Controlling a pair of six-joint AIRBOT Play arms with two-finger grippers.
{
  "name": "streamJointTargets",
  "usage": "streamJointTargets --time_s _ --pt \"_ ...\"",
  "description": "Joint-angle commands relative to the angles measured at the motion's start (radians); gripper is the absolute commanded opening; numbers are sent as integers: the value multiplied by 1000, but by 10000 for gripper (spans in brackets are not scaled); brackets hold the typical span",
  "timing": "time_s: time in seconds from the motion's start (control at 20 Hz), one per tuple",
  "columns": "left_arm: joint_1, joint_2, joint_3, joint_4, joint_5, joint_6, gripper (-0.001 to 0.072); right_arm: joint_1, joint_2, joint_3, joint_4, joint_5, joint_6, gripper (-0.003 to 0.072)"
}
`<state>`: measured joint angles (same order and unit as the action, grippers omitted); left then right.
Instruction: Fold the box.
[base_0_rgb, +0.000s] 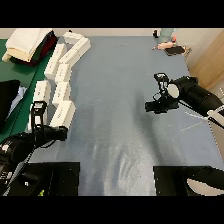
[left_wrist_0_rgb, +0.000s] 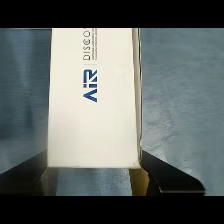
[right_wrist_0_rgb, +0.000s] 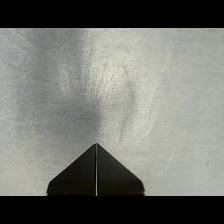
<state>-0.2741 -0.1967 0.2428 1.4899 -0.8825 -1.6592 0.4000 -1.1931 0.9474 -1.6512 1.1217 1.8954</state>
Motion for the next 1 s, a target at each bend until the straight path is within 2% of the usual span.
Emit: streamJointTargets --time_s 0.0,0.1,0.25,0.4,0.55,0.95 --pt "2 21 -7 74 -12 -106 529 0 0 1 -3 -8 0 4" --pt "2 -16 -7 90 -14 -152 529 0 0 1 -4 -25 0 5" --pt "2 -126 -7 120 9 -185 529 0 0 1 -3 -31 -1 4" --pt "2 -262 -7 123 108 -185 529 0 0 1 -3 -31 -5 4" --pt "2 -353 -7 124 227 -180 529 0 0 1 -3 -31 -5 4" --pt "2 -464 -7 176 293 -155 529 0 0 1 -3 -31 -12 4"
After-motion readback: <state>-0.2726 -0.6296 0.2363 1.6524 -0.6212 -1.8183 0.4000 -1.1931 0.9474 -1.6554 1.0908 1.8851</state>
